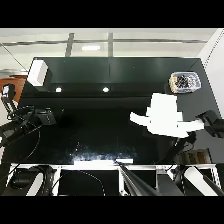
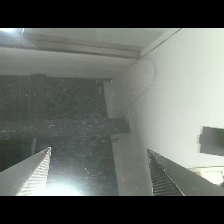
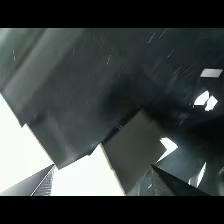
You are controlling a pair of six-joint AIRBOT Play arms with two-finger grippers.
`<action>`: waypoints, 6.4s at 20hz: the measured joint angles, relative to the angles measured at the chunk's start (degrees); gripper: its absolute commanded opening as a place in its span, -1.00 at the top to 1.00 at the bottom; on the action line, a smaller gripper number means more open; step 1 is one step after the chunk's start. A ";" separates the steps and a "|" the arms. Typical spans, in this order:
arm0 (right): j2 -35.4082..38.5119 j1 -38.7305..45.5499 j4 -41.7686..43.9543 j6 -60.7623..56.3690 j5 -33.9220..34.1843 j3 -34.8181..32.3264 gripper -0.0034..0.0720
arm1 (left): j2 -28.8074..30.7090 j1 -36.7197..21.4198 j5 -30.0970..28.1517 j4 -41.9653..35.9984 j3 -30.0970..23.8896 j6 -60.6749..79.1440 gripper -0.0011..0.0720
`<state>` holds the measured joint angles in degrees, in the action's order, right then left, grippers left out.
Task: Fold the box and place the chain.
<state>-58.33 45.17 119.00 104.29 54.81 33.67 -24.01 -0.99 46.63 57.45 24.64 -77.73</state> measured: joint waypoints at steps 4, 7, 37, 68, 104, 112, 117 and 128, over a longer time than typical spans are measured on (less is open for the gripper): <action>-3.45 0.57 4.02 7.87 3.80 0.85 -0.50 | 0.00 -0.02 0.00 0.35 0.00 0.13 -0.95; -4.28 0.70 5.20 10.47 6.14 1.97 -0.06 | 0.02 0.00 0.07 0.37 0.00 0.13 -0.95; 9.44 -63.65 15.15 5.31 -0.31 -0.85 0.84 | -22.16 -2.78 12.04 -15.85 0.98 7.76 -0.91; 9.99 -68.83 12.96 -0.44 -3.32 -0.98 0.84 | -52.11 5.90 28.33 -37.18 1.40 63.54 0.08; 9.99 -48.26 -1.27 27.43 -5.11 4.46 -0.97 | -35.89 28.63 -5.29 -6.10 7.48 65.68 0.90; 9.99 -59.28 4.22 39.01 -5.14 -0.28 -0.97 | -41.94 28.89 -4.22 -9.88 7.45 70.93 0.90; 9.90 -66.79 2.91 43.50 -6.91 -2.01 -0.97 | -43.71 28.85 -3.56 -11.39 7.50 75.52 0.90; 9.07 -79.03 2.47 54.71 -8.17 -9.84 -0.97 | -45.11 28.85 -1.88 -11.76 7.69 78.86 0.90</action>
<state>-49.25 -33.87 121.47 159.00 46.63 23.83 -69.12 27.86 44.75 45.69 32.34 1.13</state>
